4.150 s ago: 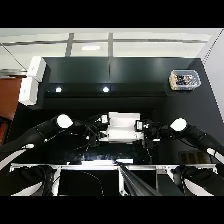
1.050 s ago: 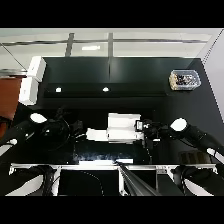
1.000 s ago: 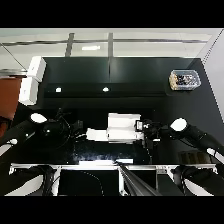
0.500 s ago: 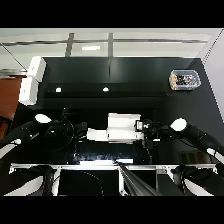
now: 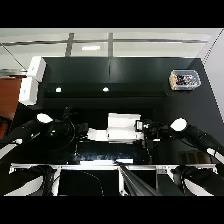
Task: Fold the box and place the chain.
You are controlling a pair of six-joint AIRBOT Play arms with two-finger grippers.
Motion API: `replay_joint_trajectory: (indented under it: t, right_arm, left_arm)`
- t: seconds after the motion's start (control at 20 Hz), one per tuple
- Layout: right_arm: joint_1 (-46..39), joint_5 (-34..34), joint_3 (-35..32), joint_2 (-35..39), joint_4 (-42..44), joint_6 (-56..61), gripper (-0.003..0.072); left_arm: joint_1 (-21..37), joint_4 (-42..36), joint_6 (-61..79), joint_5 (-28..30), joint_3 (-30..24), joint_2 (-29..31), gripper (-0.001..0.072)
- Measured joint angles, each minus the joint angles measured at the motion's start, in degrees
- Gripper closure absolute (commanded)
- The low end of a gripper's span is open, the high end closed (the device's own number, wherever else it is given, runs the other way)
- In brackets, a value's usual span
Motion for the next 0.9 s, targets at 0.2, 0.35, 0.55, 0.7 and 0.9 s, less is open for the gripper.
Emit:
replay_joint_trajectory:
  t: [0.2,0.35,0.55,0.7,0.9]
  right_arm:
    - [0.0,0.02,0.0,0.02,0.0,0.0,0.0452]
    - [0.0,0.02,0.0,0.02,0.0,0.0,0.0452]
    - [0.0,0.02,0.0,0.02,0.0,0.02,0.0451]
    - [0.0,0.02,0.0,0.0,0.0,0.02,0.0451]
    - [0.0,0.02,0.0,0.02,0.0,0.0,0.0452]
  left_arm:
    - [0.04,-0.39,2.05,-2.73,0.59,0.0,0.0685]
    - [0.04,-0.63,3.32,-3.45,0.72,0.0,0.0685]
    - [-0.76,-0.79,4.83,-3.08,0.76,0.0,0.0685]
    - [-2.03,-0.79,5.4,-0.98,0.79,0.0,0.0685]
    - [-3.93,-0.9,6.62,0.09,0.76,-0.02,0.0685]
